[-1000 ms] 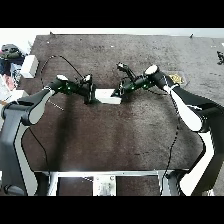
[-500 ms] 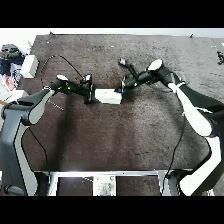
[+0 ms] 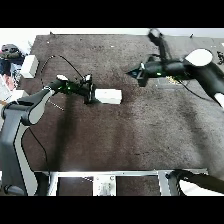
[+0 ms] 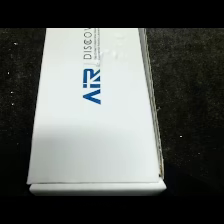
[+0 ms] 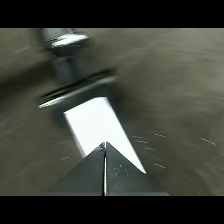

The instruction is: Fold the box and place the chain.

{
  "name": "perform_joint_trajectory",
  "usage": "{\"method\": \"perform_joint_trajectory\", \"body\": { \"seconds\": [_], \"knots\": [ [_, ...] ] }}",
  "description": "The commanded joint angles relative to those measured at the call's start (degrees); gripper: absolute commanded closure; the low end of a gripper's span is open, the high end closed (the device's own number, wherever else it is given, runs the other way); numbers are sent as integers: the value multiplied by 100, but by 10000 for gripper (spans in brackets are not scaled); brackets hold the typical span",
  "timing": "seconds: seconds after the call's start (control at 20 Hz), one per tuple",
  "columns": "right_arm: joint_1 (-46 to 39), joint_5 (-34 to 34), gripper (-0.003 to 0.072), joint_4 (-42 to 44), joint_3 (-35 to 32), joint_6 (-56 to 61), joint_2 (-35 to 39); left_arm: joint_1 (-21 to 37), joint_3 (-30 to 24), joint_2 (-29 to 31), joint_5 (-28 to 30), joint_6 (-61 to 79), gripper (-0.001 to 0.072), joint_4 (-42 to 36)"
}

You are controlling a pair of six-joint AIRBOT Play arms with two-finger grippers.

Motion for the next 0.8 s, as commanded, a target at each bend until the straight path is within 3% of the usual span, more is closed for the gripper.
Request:
{"method": "perform_joint_trajectory", "body": {
  "seconds": [0.0, 0.2, 0.35, 0.5, 0.7, 0.75],
  "knots": [
    [-260, -2343, 676, 22, -2020, 245, 1853, 2, 4, 4, 4, 9, 355, -4],
    [-343, -3716, 676, 22, -4000, 313, 3637, 2, 4, 4, 0, 9, 355, -7],
    [-343, -4507, 675, 24, -5040, 313, 4568, 2, 4, 4, 7, 9, 355, -7],
    [-341, -4745, 676, 24, -5515, 313, 4909, 2, 4, 4, 149, 7, 355, -24],
    [-337, -4636, 675, 22, -5549, 310, 4944, 2, 4, 4, 133, 7, 357, -31],
    [-337, -4634, 675, 22, -5549, 310, 4942, 2, 4, 4, 168, -31, 436, -136]
  ]
}}
